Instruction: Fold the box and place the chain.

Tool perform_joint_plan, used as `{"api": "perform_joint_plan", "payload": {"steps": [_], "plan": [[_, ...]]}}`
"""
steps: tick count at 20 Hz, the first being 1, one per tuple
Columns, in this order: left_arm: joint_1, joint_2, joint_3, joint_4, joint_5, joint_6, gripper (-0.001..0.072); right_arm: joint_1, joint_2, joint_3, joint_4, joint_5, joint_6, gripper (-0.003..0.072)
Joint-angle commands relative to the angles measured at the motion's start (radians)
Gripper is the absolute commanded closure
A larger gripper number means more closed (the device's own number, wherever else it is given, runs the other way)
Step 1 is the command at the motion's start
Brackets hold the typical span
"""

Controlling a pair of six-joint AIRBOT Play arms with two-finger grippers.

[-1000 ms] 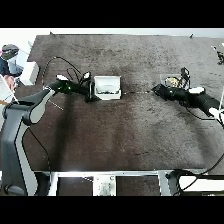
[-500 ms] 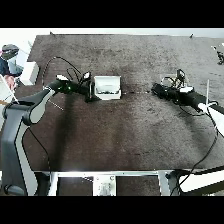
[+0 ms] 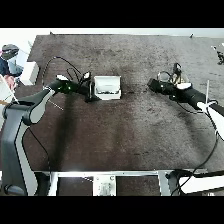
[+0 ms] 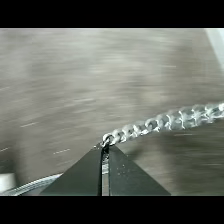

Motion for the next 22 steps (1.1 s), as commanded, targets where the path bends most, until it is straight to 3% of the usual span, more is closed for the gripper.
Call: {"api": "perform_joint_plan", "payload": {"steps": [1, 5, 9, 16, 22], "plan": [[-0.001, 0.0, 0.001, 0.0, 0.0, 0.0, 0.0424, 0.089, 0.138, 0.001, 0.008, 0.091, -0.008, 0.0673], [-0.001, 0.0, 0.001, 0.0, 0.0, 0.0, 0.0424, 0.241, 0.301, 0.012, 0.009, 0.039, -0.032, 0.0673], [-0.001, 0.0, 0.001, 0.0, 0.0, 0.0, 0.0424, 0.349, 0.327, 0.103, 0.005, 0.032, -0.044, 0.0673], [-0.001, 0.0, 0.001, 0.0, 0.0, 0.0, 0.0424, 0.457, 0.256, 0.22, 0.002, 0.01, -0.075, 0.0672], [-0.001, 0.0, 0.001, 0.0, 0.0, 0.0, 0.0423, 0.468, 0.096, 0.229, -0.006, 0.028, -0.087, 0.0672]]}}
